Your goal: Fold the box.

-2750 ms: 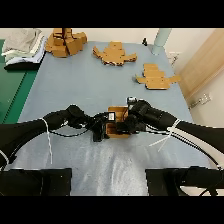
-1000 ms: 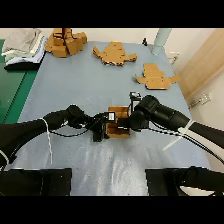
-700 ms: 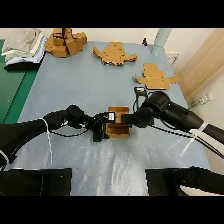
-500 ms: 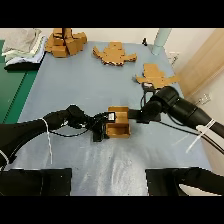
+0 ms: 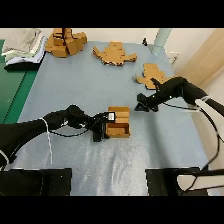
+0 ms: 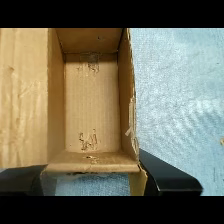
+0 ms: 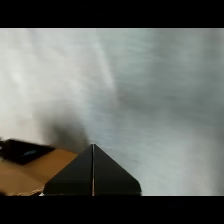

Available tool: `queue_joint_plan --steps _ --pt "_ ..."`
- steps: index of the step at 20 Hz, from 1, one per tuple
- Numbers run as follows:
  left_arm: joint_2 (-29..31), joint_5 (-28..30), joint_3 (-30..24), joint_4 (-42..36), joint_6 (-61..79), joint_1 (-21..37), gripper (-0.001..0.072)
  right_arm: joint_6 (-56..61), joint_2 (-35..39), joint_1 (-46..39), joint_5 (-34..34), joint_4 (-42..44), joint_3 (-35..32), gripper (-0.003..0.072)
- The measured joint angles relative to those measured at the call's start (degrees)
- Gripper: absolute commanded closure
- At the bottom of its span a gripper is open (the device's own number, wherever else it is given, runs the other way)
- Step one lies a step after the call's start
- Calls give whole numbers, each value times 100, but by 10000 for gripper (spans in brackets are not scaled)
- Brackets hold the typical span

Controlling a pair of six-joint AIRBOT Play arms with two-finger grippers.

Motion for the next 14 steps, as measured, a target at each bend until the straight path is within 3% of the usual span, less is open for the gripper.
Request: queue_joint_plan --steps 3,7,14 --pt "0 0 0 0 0 0 183 -1174 -640 -17 -811 885 520 685" --pt "0 0 0 0 -2 -2 183 -2247 -953 308 -1539 1316 793 685" --pt "0 0 -2 0 0 0 183 -3206 -566 1093 -1792 1152 529 685"
